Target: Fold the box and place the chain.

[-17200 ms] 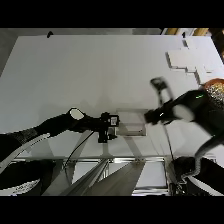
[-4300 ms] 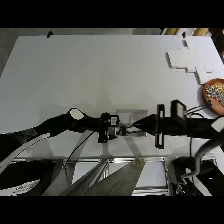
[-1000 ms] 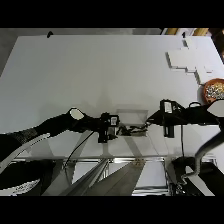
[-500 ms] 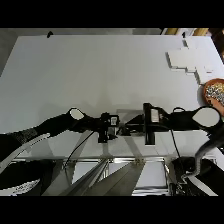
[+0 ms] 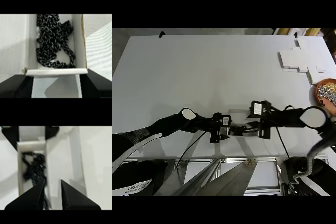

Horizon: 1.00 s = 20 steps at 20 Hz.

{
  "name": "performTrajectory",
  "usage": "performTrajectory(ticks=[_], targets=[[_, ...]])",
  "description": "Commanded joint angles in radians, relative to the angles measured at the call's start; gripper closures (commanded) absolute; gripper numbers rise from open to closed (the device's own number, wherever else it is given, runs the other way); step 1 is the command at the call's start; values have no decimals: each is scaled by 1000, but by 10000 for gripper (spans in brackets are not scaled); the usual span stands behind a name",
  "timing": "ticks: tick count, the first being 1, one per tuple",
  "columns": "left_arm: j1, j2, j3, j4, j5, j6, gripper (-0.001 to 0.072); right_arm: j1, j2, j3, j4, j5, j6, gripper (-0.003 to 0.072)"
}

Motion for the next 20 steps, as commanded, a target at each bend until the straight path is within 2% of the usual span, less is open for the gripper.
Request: performTrajectory(ticks=[1,3,5,9,11,17,18,20], targets=[[0,0,0,0,0,0,378,-126,61,14,-185,119,-40,468],[0,0,0,0,0,0,378,-217,40,-1,-185,147,-74,468],[0,0,0,0,0,0,378,-255,-5,-43,-170,122,-120,468],[0,0,0,0,0,0,378,-254,-129,-97,-163,117,-344,460],[0,0,0,0,0,0,378,-233,-187,-98,-126,105,-382,393],[0,0,0,0,0,0,378,-172,-330,-98,-42,7,-407,389],[0,0,0,0,0,0,378,-172,-349,-98,-45,4,-410,395],[0,0,0,0,0,0,378,-172,-352,-97,-60,4,-410,516]])
